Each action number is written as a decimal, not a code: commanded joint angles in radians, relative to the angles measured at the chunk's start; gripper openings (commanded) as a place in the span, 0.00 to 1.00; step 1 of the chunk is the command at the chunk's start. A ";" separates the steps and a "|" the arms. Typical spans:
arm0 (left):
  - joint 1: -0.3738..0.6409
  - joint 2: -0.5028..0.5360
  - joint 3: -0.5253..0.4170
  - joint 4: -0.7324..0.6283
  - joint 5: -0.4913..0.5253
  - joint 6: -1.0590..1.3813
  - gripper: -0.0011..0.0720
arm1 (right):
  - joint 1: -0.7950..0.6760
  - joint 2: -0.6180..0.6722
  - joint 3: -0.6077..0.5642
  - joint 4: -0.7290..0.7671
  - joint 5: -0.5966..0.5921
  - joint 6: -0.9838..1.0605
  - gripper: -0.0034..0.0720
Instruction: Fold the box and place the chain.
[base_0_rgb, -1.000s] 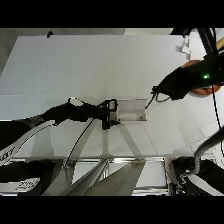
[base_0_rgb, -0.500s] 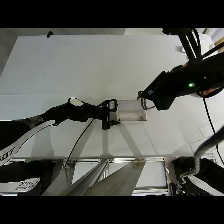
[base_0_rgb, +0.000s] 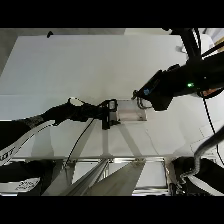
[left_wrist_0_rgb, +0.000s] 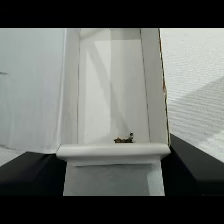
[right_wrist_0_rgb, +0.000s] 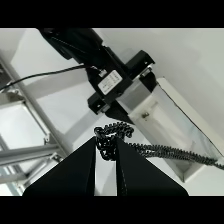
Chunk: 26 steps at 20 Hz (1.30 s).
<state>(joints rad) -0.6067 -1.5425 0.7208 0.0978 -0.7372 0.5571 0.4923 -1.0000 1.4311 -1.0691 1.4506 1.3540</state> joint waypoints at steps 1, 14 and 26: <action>0.000 0.000 0.000 0.000 0.000 0.000 0.06 | 0.001 0.004 0.000 0.029 -0.007 -0.011 0.06; 0.001 0.000 0.000 0.000 0.000 0.000 0.06 | 0.001 0.001 -0.358 -0.043 -0.283 -0.053 0.06; 0.001 0.000 0.000 0.000 0.000 0.000 0.06 | 0.032 -0.097 -0.650 -0.026 -0.560 -0.102 0.06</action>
<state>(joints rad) -0.6067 -1.5425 0.7208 0.0975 -0.7372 0.5571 0.5129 -1.0588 0.8070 -1.0973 0.9390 1.2579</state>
